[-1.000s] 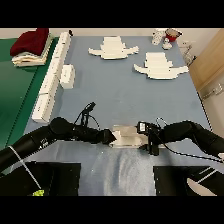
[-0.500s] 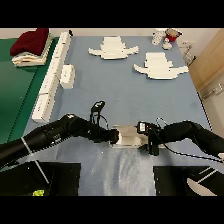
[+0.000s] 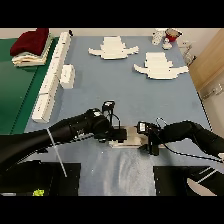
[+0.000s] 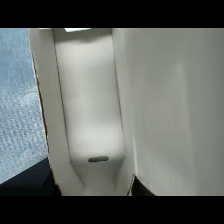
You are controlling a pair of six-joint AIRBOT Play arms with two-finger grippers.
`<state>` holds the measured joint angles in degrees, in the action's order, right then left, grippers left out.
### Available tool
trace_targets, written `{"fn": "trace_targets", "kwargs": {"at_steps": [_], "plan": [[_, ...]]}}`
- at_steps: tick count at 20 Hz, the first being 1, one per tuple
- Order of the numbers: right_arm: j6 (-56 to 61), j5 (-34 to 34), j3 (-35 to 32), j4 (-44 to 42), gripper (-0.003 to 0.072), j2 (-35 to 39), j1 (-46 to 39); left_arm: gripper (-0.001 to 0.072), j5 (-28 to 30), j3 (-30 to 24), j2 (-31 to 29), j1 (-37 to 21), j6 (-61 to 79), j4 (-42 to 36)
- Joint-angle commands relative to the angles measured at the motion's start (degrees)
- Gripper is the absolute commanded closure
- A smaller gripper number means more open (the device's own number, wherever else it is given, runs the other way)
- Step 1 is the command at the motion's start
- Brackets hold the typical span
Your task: Fold the box.
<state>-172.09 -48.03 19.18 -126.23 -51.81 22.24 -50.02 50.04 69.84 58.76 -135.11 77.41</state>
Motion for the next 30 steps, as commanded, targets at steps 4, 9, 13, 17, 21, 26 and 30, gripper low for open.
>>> {"fn": "trace_targets", "kwargs": {"at_steps": [4, 9, 13, 17, 21, 26, 30], "plan": [[0.0, 0.0, 0.0, 0.0, 0.0222, 0.0, 0.0, 0.0183, -7.6, 6.4, 6.5, 2.8, -7.0, 5.9], [0.0, 0.0, 0.0, 0.0, 0.0223, 0.0, 0.0, 0.0262, -7.7, 7.1, 7.3, 2.8, -9.7, 5.8], [0.0, 0.0, 0.0, 0.0, 0.0222, 0.0, 0.0, 0.0492, -7.6, 7.1, 7.3, 2.8, -9.8, 5.9], [0.0, 0.0, 0.0, 0.0, 0.0223, 0.0, 0.0, 0.0490, -7.7, 7.1, 7.3, 2.8, -9.9, 5.8], [0.0, 0.0, 0.0, 0.0, 0.0222, 0.0, 0.0, 0.0490, -9.1, 7.1, 7.4, 2.8, -10.4, 5.8], [0.0, 0.0, 0.0, 0.0, 0.0222, 0.0, 0.0, 0.0490, -11.4, 7.7, 8.2, 3.4, -11.6, 6.2], [0.0, 0.0, 0.0, 0.0, 0.0223, 0.0, 0.0, 0.0420, -16.4, 11.6, 11.2, 4.3, -11.1, 8.5]]}}
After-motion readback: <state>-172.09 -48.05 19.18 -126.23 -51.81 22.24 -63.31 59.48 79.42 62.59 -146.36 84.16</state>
